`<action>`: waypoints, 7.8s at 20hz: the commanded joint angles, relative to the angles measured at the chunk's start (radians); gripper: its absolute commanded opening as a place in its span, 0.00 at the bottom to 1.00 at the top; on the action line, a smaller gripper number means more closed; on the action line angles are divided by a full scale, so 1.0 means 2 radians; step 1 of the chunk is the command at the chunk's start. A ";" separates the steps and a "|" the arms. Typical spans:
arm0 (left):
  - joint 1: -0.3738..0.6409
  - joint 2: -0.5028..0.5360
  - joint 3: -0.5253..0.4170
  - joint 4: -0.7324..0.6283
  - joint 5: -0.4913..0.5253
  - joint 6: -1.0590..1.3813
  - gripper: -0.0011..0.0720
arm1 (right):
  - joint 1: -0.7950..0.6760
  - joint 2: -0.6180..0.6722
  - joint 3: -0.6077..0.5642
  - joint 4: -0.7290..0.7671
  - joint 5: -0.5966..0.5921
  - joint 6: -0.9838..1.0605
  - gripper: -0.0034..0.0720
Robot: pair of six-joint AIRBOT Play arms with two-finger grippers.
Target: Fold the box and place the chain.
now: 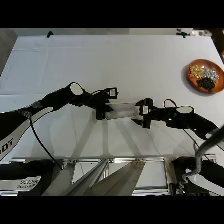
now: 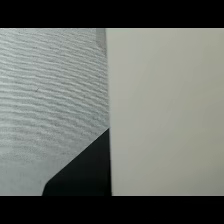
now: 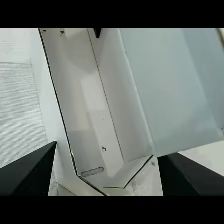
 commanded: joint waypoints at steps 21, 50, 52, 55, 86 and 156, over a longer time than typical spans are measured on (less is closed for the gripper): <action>0.000 0.000 0.001 -0.001 0.000 0.000 0.03 | -0.015 -0.003 -0.013 -0.009 0.022 0.054 0.92; 0.000 0.000 0.001 -0.001 0.001 0.000 0.03 | 0.001 -0.059 0.006 0.030 0.038 -0.018 0.59; 0.000 0.000 0.001 -0.001 0.000 0.000 0.03 | 0.001 -0.059 0.006 0.022 0.031 -0.041 0.58; 0.000 0.000 0.001 -0.001 0.000 0.000 0.03 | 0.000 -0.059 0.006 0.023 0.027 -0.067 0.50; 0.000 0.000 0.001 -0.001 0.000 0.000 0.03 | -0.010 -0.093 0.032 0.035 0.047 -0.092 0.59; 0.000 0.000 0.001 -0.001 0.001 0.000 0.03 | -0.029 -0.084 0.047 -0.087 0.082 0.051 0.67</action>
